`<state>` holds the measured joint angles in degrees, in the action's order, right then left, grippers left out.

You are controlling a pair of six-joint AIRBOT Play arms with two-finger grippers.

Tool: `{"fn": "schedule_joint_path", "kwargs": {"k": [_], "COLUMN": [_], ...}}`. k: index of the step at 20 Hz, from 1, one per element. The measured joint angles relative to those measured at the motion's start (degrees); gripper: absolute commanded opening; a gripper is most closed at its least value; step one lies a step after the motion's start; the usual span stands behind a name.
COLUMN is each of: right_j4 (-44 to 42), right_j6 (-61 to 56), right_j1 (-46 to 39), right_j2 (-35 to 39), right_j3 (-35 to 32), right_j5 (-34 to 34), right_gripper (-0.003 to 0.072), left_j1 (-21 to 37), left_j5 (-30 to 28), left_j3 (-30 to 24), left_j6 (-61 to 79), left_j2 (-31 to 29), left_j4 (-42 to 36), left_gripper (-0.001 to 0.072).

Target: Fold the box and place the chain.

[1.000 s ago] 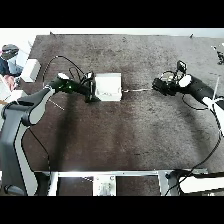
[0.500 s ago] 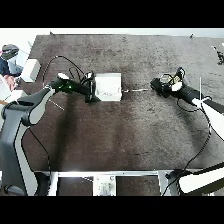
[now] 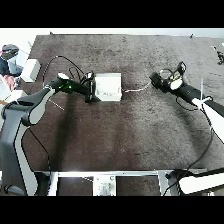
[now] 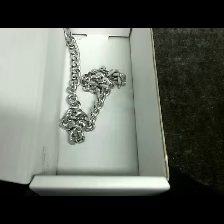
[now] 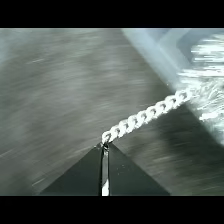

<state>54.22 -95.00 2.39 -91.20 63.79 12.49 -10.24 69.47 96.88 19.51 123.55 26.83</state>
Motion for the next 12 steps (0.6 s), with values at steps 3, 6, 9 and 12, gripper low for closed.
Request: {"fn": "schedule_joint_path", "kwargs": {"k": [3,6,9,12], "right_j4": [0.0,0.0,0.0,0.0], "right_j6": [3.2,5.1,6.2,7.3], "right_j1": [4.2,9.3,14.9,20.3], "right_j2": [7.6,14.7,18.6,19.4], "right_j3": [0.0,0.1,1.6,4.3], "right_j5": [3.1,4.5,4.5,4.4], "right_gripper": [0.0008,0.0008,0.0008,0.0007], "left_j1": [0.0,0.0,0.0,0.0], "left_j5": [0.0,0.0,0.0,0.0], "left_j3": [0.0,0.0,0.0,0.0], "left_j6": [0.0,0.0,0.0,0.0], "left_j2": [0.0,0.0,0.0,0.0], "left_j4": [0.0,0.0,-0.1,-0.1], "left_gripper": [0.0418,0.0418,0.0418,0.0418]}}
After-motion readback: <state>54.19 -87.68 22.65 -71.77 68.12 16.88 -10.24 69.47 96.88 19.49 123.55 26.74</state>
